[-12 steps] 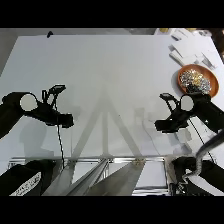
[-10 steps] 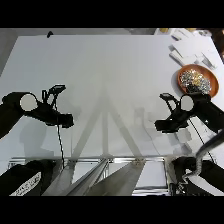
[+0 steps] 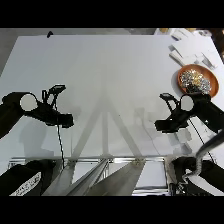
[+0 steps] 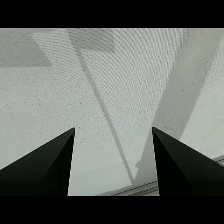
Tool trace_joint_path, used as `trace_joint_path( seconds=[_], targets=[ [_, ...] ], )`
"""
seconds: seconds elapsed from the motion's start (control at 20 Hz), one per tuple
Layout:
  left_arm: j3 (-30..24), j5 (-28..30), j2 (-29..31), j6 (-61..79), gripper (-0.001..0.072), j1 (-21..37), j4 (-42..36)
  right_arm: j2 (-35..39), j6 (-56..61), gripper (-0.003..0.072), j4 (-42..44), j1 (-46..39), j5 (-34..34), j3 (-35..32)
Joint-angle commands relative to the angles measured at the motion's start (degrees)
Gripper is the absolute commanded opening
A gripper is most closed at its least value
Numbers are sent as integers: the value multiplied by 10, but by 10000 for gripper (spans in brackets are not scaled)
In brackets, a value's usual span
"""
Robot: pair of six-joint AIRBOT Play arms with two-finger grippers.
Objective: Fold the box and place the chain.
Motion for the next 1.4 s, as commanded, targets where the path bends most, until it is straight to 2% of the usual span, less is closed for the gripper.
trace_joint_path(
  seconds=[0.0,0.1,0.2,0.35,0.5,0.6,0.7,0.75,0.8,0.85,1.1,1.35],
  targets=[
    [0,0,0,0,533,0,0,0,0,38,0,0,0,0],
    [0,0,0,0,533,0,0,0,0,36,0,0,-13,0],
    [0,0,0,0,533,0,0,0,0,37,0,0,-66,0],
    [0,0,0,0,533,0,0,0,1,14,-24,-1,-90,2],
    [0,0,0,0,533,0,0,0,18,14,-157,-9,-51,45],
    [0,0,0,0,533,0,0,0,20,14,-281,-45,-7,77],
    [0,0,0,0,533,0,0,0,2,21,-369,-102,4,87],
    [0,0,0,0,533,0,0,-1,-18,138,-391,-139,0,87],
    [0,0,0,0,533,0,0,-1,-30,339,-399,-178,-5,87],
    [0,0,0,0,533,0,0,-1,-45,456,-401,-224,-15,87],
    [0,0,0,0,533,0,0,-7,-144,456,-393,-415,-61,86],
    [0,0,0,0,533,0,0,-43,-190,455,-371,-478,-93,86]
  ],
)
